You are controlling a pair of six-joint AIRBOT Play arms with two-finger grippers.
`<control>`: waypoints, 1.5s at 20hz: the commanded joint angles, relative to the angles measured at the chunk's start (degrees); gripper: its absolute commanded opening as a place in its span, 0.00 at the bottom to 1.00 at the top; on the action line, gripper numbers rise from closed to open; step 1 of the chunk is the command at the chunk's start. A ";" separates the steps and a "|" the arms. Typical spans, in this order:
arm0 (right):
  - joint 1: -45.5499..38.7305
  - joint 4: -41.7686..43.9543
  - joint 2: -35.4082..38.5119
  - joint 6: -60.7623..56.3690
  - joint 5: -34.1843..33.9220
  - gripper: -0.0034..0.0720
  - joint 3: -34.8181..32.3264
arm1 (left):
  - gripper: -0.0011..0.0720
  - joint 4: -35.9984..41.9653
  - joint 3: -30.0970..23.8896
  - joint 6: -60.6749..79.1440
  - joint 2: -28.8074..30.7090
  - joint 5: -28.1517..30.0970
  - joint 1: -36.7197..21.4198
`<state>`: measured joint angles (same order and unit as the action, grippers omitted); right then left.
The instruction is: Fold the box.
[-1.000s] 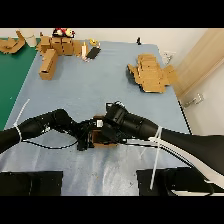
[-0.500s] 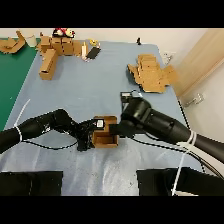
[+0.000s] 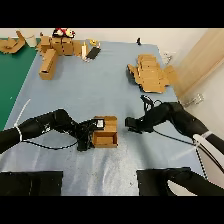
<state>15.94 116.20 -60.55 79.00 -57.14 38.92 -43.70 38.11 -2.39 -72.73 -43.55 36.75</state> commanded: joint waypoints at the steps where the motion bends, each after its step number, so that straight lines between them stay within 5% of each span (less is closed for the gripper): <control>1: -10.60 31.91 -10.51 37.70 0.83 0.05 1.53 | 0.59 -0.02 0.02 0.00 -0.02 0.04 0.00; 6: -8.61 42.75 -24.13 54.90 -14.47 0.05 12.92 | 0.59 -0.02 0.02 0.00 -0.02 0.04 0.00; 12: -0.15 42.42 -21.68 65.59 -14.47 0.05 10.86 | 0.59 -0.02 0.02 0.00 -0.02 0.02 0.00; 21: 16.55 28.11 -0.57 69.13 13.90 0.05 -4.20 | 0.59 -0.02 0.02 0.00 -0.02 0.02 0.04; 28: 27.96 17.55 7.15 68.94 27.28 0.08 -8.92 | 0.59 -0.02 0.02 0.00 -0.02 0.02 0.04; 30: 29.51 14.36 9.31 68.96 28.61 0.21 -9.97 | 0.59 -0.02 0.02 0.02 -0.02 0.02 0.04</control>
